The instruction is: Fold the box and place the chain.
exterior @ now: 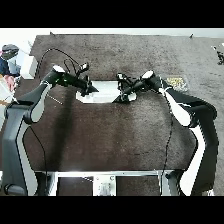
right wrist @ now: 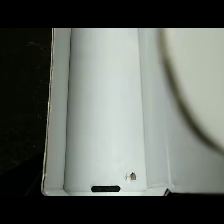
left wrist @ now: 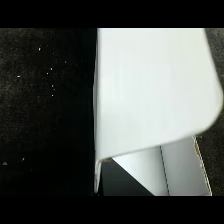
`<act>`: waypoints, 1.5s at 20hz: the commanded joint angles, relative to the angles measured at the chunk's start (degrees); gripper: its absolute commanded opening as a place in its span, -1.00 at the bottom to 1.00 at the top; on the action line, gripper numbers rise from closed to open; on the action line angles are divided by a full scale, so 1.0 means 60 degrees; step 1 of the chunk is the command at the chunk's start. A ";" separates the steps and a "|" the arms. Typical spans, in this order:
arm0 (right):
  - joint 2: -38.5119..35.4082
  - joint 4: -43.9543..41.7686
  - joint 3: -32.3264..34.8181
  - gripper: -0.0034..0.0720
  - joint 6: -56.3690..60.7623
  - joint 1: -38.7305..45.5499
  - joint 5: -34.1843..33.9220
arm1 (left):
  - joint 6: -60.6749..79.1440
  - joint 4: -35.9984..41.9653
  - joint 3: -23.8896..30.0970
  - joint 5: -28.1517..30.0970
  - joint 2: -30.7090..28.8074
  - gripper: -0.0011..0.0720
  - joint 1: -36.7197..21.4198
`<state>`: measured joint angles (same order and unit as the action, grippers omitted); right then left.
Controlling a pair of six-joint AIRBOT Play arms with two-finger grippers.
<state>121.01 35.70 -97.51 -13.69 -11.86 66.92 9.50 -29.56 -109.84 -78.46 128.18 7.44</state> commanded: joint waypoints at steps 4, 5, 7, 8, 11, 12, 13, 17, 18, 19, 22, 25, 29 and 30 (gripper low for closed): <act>0.0007 0.0087 0.0004 -0.01 0.0000 0.0007 -0.0011 | 0.0000 0.0007 0.0004 0.0007 0.0007 -0.94 -0.0007; 0.0007 0.0084 0.0004 0.00 0.0000 0.0007 -0.0011 | 0.0000 0.0007 0.0004 0.0004 0.0007 -0.94 -0.0007; 0.0007 0.0087 0.0004 0.00 0.0000 0.0007 -0.0015 | 0.0000 0.0007 0.0004 0.0007 0.0007 -0.94 -0.0007; 0.0007 0.0084 0.0004 0.00 0.0000 0.0004 -0.0011 | 0.0000 0.0007 0.0004 0.0000 0.0007 -0.94 -0.0007; 0.0007 0.0084 0.0004 0.00 0.0000 0.0004 -0.0015 | 0.0000 0.0033 0.0004 0.0000 0.0007 -0.94 -0.0007; 0.0007 0.0084 0.0004 0.00 0.0000 0.0004 -0.0015 | -0.0004 0.0062 0.0004 0.0000 0.0007 -0.94 -0.0007; 0.0007 0.0084 0.0004 0.00 0.0000 0.0004 -0.0011 | -0.0004 0.0073 0.0004 -0.0026 0.0007 -0.94 -0.0007; 0.0007 0.0087 0.0004 0.00 0.0000 0.0004 -0.0015 | -0.0015 0.0437 0.0004 -0.0317 0.0007 0.19 -0.0007; 0.0007 0.0084 0.0004 0.00 0.0000 0.0004 -0.0011 | -0.0007 0.0510 0.0000 -0.0430 0.0000 0.17 -0.0007; 0.0007 0.0084 0.0004 0.00 0.0000 0.0004 -0.0011 | -0.0015 0.0616 -0.0007 -0.0525 -0.0025 0.17 -0.0007; 0.0007 0.0084 0.0004 0.00 0.0000 0.0004 -0.0015 | -0.0080 0.0652 -0.0026 -0.0729 -0.0331 0.17 -0.0055; 0.0007 0.0084 0.0004 0.00 0.0000 0.0004 -0.0011 | -0.0182 0.0648 -0.0026 -0.1016 -0.0871 0.17 -0.0539; 0.0007 0.0084 0.0004 0.00 0.0000 0.0004 -0.0011 | -0.1104 0.1002 -0.0026 -0.1803 -0.1443 0.17 -0.1373; 0.0007 0.0084 0.0004 0.00 0.0000 0.0004 -0.0011 | -0.1271 0.1224 -0.0022 -0.2178 -0.1446 0.17 -0.1472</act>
<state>121.01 36.25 -97.51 -13.69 -11.86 66.81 5.43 -24.45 -110.00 -86.85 121.01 1.04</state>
